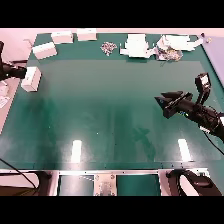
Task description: Fold the box and place the chain.
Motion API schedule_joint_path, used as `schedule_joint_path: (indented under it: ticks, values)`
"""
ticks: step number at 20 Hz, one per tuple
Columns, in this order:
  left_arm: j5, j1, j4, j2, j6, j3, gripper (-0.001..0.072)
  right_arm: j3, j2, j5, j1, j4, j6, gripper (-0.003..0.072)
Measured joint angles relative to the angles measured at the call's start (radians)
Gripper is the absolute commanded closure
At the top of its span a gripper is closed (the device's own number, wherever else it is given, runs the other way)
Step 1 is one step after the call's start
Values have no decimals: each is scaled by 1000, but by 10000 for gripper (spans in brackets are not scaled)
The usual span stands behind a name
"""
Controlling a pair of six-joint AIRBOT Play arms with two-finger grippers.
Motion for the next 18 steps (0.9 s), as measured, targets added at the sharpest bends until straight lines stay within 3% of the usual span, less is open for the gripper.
schedule_joint_path:
  ticks: [1,2,6,9,18]
  values:
    - [-27,0,4,6,-11,0,611,0,6,0,0,1,0,676]
    - [-69,1,5,15,-16,0,694,0,17,-1,0,2,2,676]
    - [-301,-1,-82,73,18,-17,699,0,90,-60,0,3,1,678]
    - [-382,-23,-255,191,111,-130,699,-3,138,-114,0,5,1,678]
    - [-103,-274,-618,789,418,-808,699,-138,243,-175,0,1,26,680]
